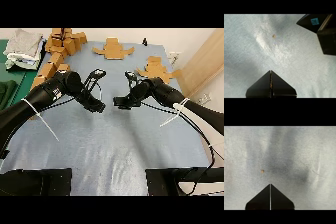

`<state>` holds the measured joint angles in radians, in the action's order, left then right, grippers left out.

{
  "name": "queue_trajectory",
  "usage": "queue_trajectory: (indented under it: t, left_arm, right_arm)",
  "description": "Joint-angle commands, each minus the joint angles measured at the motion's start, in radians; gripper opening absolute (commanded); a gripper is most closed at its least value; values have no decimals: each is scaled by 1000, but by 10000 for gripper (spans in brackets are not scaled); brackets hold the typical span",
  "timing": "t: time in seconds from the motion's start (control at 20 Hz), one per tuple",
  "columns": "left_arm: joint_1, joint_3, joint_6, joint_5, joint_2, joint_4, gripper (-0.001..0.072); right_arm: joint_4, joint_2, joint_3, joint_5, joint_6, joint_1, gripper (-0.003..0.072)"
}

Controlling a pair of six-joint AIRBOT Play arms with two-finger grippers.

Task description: Fold the box.

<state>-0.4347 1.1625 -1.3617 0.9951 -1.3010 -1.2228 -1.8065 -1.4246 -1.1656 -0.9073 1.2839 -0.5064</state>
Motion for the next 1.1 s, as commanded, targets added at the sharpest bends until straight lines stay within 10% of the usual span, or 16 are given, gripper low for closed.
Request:
queue_trajectory:
  t: [0.0, 0.8, 0.95, 1.05]
  left_arm:
    - [0, 0, 0, 0, 0, 0, 11]
    - [0, 0, 0, 0, 0, 0, 12]
    - [0, 0, 0, 0, 0, 0, 11]
    - [0, 0, 0, 0, 0, 0, 12]
  right_arm:
    - [0, 0, -1, 0, 0, 0, 4]
    - [28, -6, -46, 40, -57, 60, 7]
    - [31, -45, -211, -60, -48, 304, 311]
    - [34, -111, -332, -56, 9, 516, 359]
